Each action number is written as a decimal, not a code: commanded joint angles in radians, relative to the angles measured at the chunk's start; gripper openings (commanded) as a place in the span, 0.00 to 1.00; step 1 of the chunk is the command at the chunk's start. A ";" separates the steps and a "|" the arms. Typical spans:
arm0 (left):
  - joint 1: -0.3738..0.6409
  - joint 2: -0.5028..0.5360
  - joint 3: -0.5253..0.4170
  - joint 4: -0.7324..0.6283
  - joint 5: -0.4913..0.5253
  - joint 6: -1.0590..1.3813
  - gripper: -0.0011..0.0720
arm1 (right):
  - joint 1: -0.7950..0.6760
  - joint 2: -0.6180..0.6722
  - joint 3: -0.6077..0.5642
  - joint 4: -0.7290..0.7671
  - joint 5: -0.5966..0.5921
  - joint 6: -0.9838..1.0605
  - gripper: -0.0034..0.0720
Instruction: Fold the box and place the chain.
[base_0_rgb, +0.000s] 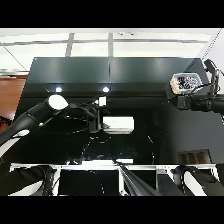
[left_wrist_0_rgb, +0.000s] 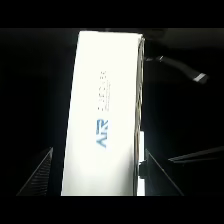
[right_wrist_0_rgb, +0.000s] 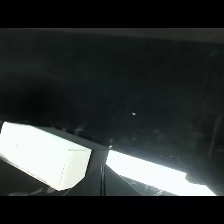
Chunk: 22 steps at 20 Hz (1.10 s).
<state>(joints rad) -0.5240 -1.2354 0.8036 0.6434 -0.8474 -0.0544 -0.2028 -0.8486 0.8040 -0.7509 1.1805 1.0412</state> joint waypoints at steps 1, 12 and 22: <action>-0.060 -0.106 0.085 -0.008 0.025 -0.136 0.99 | -0.008 0.003 0.001 -0.006 0.003 0.003 0.07; -0.092 -0.225 0.186 0.029 -0.028 -0.209 0.99 | -0.008 0.003 0.001 -0.006 0.009 0.013 0.07; -0.131 -0.246 0.188 0.038 -0.072 -0.205 0.99 | -0.008 0.003 0.001 -0.007 0.009 0.014 0.07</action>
<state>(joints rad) -0.6426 -1.4788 0.9901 0.6739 -0.9089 -0.2619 -0.2104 -0.8467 0.8040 -0.7582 1.1900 1.0554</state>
